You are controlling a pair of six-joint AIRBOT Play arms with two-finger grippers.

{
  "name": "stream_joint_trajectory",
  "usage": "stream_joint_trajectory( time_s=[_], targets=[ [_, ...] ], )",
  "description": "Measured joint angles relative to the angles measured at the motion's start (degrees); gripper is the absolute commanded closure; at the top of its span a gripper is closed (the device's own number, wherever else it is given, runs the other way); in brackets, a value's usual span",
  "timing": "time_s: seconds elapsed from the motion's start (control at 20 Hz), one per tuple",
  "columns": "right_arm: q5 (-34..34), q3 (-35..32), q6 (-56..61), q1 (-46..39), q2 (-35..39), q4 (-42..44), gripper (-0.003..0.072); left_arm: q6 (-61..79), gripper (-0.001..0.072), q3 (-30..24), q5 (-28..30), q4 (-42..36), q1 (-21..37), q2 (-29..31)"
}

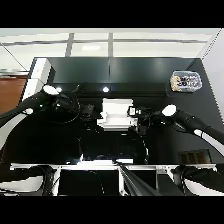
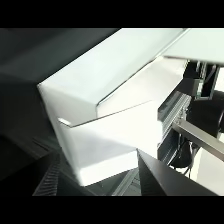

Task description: Fold the box and place the chain.

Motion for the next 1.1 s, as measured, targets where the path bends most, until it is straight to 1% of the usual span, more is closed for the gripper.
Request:
stream_joint_trajectory(
  time_s=[0.1, 0.2, 0.4, 0.9, 1.1],
  targets=[
    [0.00, 0.00, 0.00, 0.00, 0.00, 0.00, 0.0215, -1.55, 0.0161, 0.17, 1.53, 0.48, -1.36, 0.00],
    [0.00, 0.00, -0.02, 0.00, 0.00, 0.00, 0.0215, -3.72, 0.0223, 0.70, 2.71, 1.95, -2.54, 0.00],
    [-0.02, 0.00, 0.00, 0.00, 0.00, 0.00, 0.0215, -8.46, 0.0223, 2.95, 3.91, 6.54, -4.50, 0.00],
    [-0.09, -0.02, 0.00, 0.00, 0.00, 0.00, 0.0215, -18.75, 0.0223, 7.04, 5.95, 12.22, -9.99, -0.02],
    [-0.13, 0.00, 0.00, 0.00, 0.00, 0.00, 0.0215, -24.61, 0.0223, 8.31, 7.50, 17.53, -12.74, 0.00]
  ],
)
